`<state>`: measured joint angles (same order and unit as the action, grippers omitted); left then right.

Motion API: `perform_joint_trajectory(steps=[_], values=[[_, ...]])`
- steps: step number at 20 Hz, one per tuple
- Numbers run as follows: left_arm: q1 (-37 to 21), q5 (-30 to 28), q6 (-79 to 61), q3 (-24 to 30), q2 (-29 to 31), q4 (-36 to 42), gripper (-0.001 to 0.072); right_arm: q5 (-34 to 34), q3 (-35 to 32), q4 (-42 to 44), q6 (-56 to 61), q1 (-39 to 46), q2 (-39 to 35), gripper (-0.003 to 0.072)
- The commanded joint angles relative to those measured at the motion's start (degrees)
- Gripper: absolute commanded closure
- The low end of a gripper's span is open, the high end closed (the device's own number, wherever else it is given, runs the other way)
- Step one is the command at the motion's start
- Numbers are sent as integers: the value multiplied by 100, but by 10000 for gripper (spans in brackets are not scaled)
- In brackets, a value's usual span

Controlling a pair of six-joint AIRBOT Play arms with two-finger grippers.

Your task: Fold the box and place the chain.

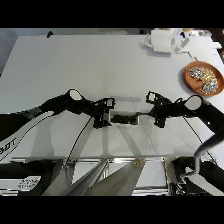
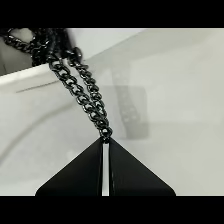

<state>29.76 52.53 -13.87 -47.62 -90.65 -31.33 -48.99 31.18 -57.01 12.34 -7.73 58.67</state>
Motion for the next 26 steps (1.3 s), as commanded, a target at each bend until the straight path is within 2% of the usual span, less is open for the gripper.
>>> perform_joint_trajectory(steps=[1,3,5,8,10,16,20,23,24,25,26], values=[[-2,-2,-2,-2,2,0,538,-146,33,-197,1102,-7,-846,672],[-2,-2,-2,-2,2,0,538,-442,173,164,1475,-7,-1215,672],[-2,-2,-2,-2,2,0,538,-533,289,1016,1646,-7,-1384,672],[-2,-2,-2,-2,2,0,538,-470,297,2710,1613,-48,-1377,672],[-2,-2,0,-2,2,0,538,-208,297,3132,1582,-356,-1377,672],[-2,-2,-2,-2,2,0,538,693,297,2852,1600,-1554,-892,671],[-2,-2,-2,-2,2,0,538,551,297,1862,2402,-1685,-308,671],[-2,-2,0,-2,2,0,538,142,297,1327,2817,-1685,52,669],[-2,-2,-2,-2,2,0,538,39,297,1305,2835,-1685,116,631],[-2,-2,0,-2,2,0,538,-9,297,1309,2839,-1685,144,536],[-2,-2,-2,-2,2,0,538,-9,297,1335,2839,-1685,144,480]])
